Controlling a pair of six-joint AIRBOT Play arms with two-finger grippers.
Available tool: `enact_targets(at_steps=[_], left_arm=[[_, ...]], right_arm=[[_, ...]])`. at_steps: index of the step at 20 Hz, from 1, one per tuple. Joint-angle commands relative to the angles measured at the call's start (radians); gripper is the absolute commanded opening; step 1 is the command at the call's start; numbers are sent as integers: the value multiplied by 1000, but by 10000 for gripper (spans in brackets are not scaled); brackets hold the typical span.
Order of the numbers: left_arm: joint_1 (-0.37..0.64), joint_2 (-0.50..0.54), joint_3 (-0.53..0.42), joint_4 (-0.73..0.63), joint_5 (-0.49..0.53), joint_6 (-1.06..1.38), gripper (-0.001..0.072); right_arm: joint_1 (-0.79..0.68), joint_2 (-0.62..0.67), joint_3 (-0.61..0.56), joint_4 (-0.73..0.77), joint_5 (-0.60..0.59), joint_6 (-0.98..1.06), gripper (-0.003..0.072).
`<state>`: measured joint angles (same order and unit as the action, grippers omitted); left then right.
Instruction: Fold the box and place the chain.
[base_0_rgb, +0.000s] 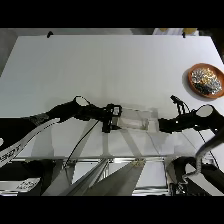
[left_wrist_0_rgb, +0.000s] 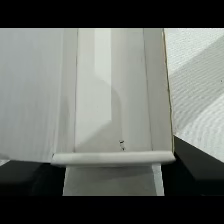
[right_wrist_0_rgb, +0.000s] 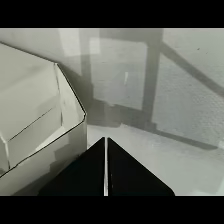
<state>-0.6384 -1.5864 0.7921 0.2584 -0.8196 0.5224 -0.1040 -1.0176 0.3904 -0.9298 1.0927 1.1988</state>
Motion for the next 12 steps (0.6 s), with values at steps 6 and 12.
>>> enact_targets(at_steps=[6,12], left_arm=[[1,0,1,1,0,0,15],[1,0,0,0,0,0,15]], right_arm=[[10,114,-1,110,28,-38,203],[34,145,-1,176,40,-77,255]])
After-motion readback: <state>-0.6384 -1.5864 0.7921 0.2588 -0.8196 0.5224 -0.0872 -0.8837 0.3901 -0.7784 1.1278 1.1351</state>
